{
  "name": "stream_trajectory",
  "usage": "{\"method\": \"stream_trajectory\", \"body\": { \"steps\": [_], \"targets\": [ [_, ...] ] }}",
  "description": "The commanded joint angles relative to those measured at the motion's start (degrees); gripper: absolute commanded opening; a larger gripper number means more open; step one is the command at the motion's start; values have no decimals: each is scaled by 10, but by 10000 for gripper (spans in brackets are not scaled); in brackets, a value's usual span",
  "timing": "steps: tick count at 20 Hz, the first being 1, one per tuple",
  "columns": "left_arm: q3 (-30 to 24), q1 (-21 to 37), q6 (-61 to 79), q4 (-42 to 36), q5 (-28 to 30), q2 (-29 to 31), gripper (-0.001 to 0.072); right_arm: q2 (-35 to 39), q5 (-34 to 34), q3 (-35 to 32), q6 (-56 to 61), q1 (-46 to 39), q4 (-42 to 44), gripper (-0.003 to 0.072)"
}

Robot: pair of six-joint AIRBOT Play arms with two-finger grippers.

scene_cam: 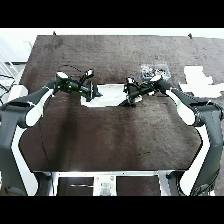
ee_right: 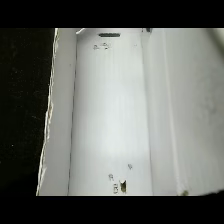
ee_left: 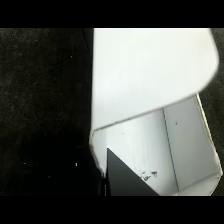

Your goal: Fold the box and place the chain.

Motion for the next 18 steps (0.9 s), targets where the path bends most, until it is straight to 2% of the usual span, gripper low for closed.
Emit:
{"method": "stream_trajectory", "body": {
  "steps": [1, 18],
  "targets": [
    [0, 0, 0, 0, 0, 0, 20, 0, 1, 0, 9, 0, 0, 592],
    [0, 0, 0, 0, 2, 0, 20, 0, 0, 0, 26, 0, 0, 592]
  ]
}}
